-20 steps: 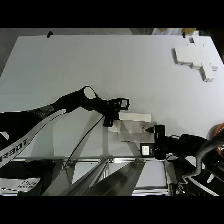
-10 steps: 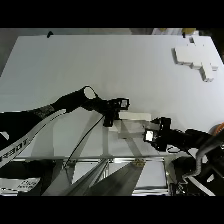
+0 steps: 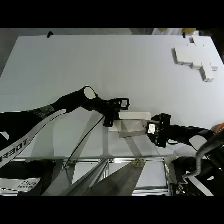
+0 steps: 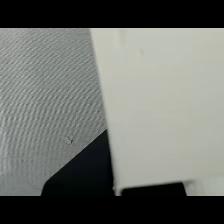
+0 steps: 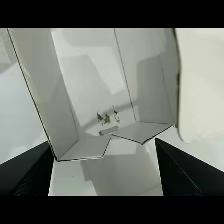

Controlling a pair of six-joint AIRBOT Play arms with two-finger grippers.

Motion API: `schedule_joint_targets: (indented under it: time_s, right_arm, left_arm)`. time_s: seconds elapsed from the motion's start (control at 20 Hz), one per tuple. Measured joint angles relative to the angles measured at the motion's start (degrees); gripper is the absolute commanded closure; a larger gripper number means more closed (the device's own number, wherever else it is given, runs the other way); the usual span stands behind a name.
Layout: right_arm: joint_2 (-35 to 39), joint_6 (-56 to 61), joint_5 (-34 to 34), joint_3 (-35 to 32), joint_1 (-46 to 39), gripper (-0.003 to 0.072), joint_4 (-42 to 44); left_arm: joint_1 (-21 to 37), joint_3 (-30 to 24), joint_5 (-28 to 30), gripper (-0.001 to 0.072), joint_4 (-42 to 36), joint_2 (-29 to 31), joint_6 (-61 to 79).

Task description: Fold the box and place the chain.

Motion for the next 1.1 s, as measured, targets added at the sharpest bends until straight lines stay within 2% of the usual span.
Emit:
schedule_joint_targets:
  time_s: [0.45,0.65,1.1]
  right_arm:
    - [-4.46,-12.85,3.45,3.17,-9.6,0.0026,10.16]
    - [-6.69,-16.41,5.97,4.2,-11.26,0.0026,15.43]
    - [-9.68,-17.44,4.11,3.34,-9.84,0.0024,13.75]
  left_arm:
    - [0.0,0.0,0.02,0.0699,0.02,0.0,0.0]
    - [0.0,0.02,-0.04,0.0699,0.04,0.0,0.0]
    - [-0.02,0.02,-0.17,0.0699,0.02,0.0,0.02]
